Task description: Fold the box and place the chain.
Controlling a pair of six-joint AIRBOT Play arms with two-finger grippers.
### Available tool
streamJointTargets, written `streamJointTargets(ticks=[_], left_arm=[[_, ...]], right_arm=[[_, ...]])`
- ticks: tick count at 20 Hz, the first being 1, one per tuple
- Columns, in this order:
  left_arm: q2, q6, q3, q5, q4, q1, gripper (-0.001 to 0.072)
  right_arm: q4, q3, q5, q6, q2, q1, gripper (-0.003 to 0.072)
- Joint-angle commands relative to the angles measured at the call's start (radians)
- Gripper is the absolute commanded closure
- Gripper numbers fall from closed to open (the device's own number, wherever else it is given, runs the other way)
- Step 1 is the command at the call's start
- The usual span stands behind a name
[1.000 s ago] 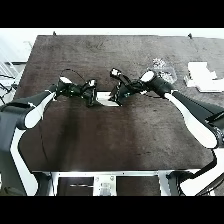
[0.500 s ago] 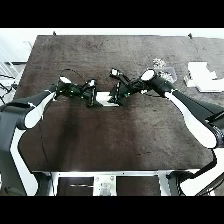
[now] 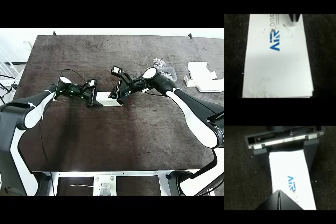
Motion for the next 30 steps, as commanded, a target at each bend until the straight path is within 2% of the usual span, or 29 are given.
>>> streamJointTargets(ticks=[1, 10, 16, 21, 27, 30], left_arm=[[0.0, 0.001, 0.0, 0.002, 0.0, 0.0, 0.0259], [0.0, 0.001, 0.0, 0.002, 0.0, 0.0, 0.0258], [0.0, 0.001, 0.0, 0.003, 0.0, 0.0, 0.0258], [0.0, 0.001, 0.0, 0.003, 0.0, 0.0, 0.0258], [0.0, 0.001, 0.0, 0.004, 0.0, 0.0, 0.0258], [0.0, 0.001, 0.0, 0.004, 0.0, 0.0, 0.0258]], right_arm=[[0.011, 0.0, 0.0, 0.003, -0.007, 0.0, 0.067], [0.015, -0.041, 0.001, 0.03, -0.072, 0.0, 0.0669], [0.153, -0.022, 0.001, -0.008, -0.026, 0.0, 0.0669], [0.228, -0.019, 0.0, -0.027, 0.048, 0.0, 0.067], [0.227, -0.055, -0.002, 0.011, 0.137, 0.0, 0.0673], [0.227, -0.156, -0.114, 0.034, 0.275, 0.0, 0.0674]])
